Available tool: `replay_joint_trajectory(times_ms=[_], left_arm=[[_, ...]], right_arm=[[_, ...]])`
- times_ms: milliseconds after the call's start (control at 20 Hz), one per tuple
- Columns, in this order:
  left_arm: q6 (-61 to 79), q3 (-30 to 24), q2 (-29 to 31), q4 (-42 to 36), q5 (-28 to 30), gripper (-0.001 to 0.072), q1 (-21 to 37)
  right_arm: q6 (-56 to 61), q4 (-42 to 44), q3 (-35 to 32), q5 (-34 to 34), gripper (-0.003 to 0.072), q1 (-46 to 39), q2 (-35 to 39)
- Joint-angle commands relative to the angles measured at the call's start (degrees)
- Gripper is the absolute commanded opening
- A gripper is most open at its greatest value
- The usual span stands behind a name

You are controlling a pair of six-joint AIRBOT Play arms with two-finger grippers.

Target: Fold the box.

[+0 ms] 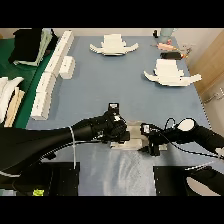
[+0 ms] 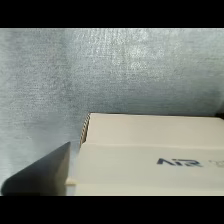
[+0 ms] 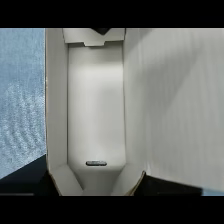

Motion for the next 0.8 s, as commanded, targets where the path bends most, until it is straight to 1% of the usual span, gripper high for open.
replay_joint_trajectory(times_ms=[0, 100, 150, 200, 300, 400, 600, 650, 700, 750], left_arm=[[-0.72, 2.27, -2.43, 1.07, -2.21, 0.0285, -0.44], [-1.03, 2.27, -2.51, 1.25, -2.34, 0.0284, -0.44], [-1.38, 2.27, -2.58, 1.22, -2.69, 0.0159, -0.46], [-1.33, 2.27, -2.64, 1.25, -2.8, 0.0064, -0.83], [-1.36, 2.27, -2.93, 1.22, -2.84, 0.0016, -1.64], [-1.64, 2.32, -3.17, 1.33, -3.43, 0.0016, -2.27], [-2.8, 2.47, -3.15, 1.84, -7.37, 0.0019, -2.36], [-1.92, 2.86, -3.15, 1.84, -7.91, 0.015, -2.36], [-1.53, 3.54, -3.15, 1.84, -8.63, 0.046, -2.36], [-1.51, 4.31, -3.15, 1.86, -9.6, 0.0656, -2.34]], right_arm=[[0.0, 0.0, 0.04, 0.02, 0.0545, -0.02, 0.02], [0.0, 0.0, 0.04, 0.02, 0.0545, -0.02, 0.02], [0.0, 0.0, 0.04, 0.02, 0.0545, -0.02, 0.02], [0.0, 0.0, 0.04, 0.02, 0.0545, -0.02, 0.02], [0.0, 0.0, 0.04, 0.02, 0.0545, -0.02, 0.02], [0.0, 0.0, 0.04, 0.02, 0.0545, -0.02, 0.0], [0.0, 0.0, 0.04, 0.02, 0.0545, -0.02, 0.0], [0.0, 0.0, 0.04, 0.02, 0.0545, -0.02, 0.02], [0.0, 0.0, 0.04, 0.02, 0.0545, -0.02, 0.02], [0.0, 0.0, 0.04, 0.02, 0.0545, -0.02, 0.02]])
